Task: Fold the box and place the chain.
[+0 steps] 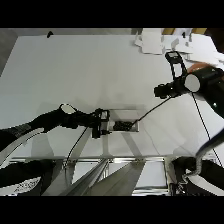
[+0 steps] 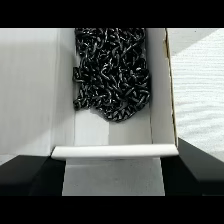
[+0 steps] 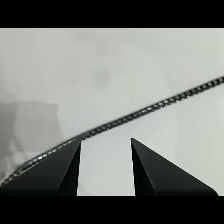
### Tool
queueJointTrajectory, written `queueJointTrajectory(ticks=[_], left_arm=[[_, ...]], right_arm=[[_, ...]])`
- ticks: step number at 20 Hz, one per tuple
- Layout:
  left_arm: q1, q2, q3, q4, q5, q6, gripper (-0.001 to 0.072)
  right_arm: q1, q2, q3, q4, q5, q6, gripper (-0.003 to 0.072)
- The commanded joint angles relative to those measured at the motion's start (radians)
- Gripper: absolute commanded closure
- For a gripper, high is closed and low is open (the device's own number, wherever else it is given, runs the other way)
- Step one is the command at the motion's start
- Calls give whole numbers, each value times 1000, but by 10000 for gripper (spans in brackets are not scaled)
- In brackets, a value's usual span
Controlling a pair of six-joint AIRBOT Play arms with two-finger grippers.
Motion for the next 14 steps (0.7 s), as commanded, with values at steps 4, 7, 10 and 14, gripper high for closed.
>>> queueJointTrajectory(ticks=[4, 7, 10, 14], left_arm=[[0, 1, 0, 0, 0, 0, 454], [0, 1, 0, 0, 0, 0, 454], [0, 1, 0, 0, 0, 0, 454], [0, 1, 0, 0, 0, 0, 454]], right_arm=[[-55, -177, 0, 16, 6, -7, 343], [-55, -248, -24, 34, 5, -6, 344], [-55, -260, -88, 42, -53, -3, 357], [-55, -260, -119, 49, -124, -3, 395]])
